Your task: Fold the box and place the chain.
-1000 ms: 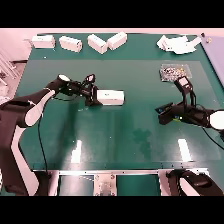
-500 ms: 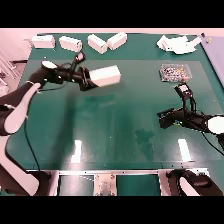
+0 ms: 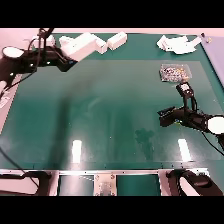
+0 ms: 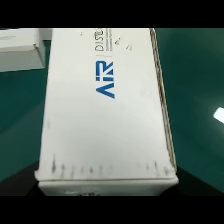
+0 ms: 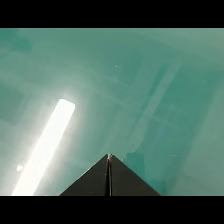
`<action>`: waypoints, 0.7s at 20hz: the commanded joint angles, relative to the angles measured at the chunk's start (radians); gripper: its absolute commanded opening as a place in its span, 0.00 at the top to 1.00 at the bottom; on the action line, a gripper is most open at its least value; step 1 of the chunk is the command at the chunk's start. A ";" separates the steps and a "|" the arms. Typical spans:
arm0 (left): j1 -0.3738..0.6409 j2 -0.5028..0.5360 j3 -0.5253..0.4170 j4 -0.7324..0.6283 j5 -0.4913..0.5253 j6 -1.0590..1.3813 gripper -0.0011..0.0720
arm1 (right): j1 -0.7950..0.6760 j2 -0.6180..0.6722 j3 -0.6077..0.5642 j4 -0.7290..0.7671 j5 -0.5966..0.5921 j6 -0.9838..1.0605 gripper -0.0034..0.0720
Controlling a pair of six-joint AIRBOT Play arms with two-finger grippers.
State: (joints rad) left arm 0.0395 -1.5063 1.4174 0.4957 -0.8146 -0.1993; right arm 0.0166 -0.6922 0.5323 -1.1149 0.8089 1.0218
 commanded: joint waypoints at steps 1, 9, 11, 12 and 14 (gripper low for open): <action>0.021 0.174 -0.222 0.022 0.281 -0.050 0.97 | 0.000 0.001 0.000 0.007 -0.008 0.001 0.94; 0.020 0.358 -0.687 0.017 0.645 -0.193 0.96 | 0.000 0.001 0.000 0.012 -0.010 0.026 0.94; 0.021 0.352 -0.742 0.016 0.682 -0.198 0.96 | 0.000 0.000 0.000 0.029 -0.020 0.026 0.94; 0.021 0.348 -0.774 0.017 0.711 -0.209 0.96 | 0.000 0.000 0.000 0.034 -0.032 0.026 0.94; 0.021 0.348 -0.838 0.016 0.784 -0.229 0.96 | 0.000 0.000 0.000 0.034 -0.035 0.026 0.94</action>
State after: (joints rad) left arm 0.0593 -1.1629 0.6712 0.5102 -0.1440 -0.3965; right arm 0.0166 -0.6922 0.5323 -1.0908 0.7860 1.0470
